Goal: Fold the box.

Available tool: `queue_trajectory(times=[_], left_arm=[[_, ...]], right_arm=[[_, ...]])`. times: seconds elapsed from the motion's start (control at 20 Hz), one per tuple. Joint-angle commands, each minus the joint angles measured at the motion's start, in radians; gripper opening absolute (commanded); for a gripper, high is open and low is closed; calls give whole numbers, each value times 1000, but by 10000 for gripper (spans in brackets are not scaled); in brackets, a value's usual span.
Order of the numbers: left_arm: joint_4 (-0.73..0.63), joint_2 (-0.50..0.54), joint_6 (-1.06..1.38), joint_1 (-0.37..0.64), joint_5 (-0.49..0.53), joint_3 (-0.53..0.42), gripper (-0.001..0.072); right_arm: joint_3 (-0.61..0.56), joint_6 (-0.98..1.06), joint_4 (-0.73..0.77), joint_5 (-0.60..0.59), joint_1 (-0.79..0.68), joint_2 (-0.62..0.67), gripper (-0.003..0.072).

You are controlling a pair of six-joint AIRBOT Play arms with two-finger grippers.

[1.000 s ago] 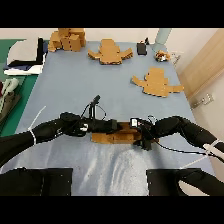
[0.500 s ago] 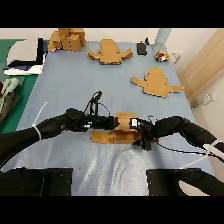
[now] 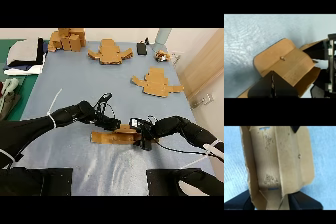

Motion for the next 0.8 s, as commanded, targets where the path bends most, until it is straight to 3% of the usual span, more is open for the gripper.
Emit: queue_trajectory(times=[0.0,0.5,0.75], left_arm=[[96,-9,-44,31,-42,42,11],[134,-21,-40,58,-112,63,12],[124,-5,116,87,-145,102,11]], right_arm=[[0,0,0,3,1,0,558],[0,0,-1,3,1,-1,558],[0,0,-1,3,1,-1,558]])
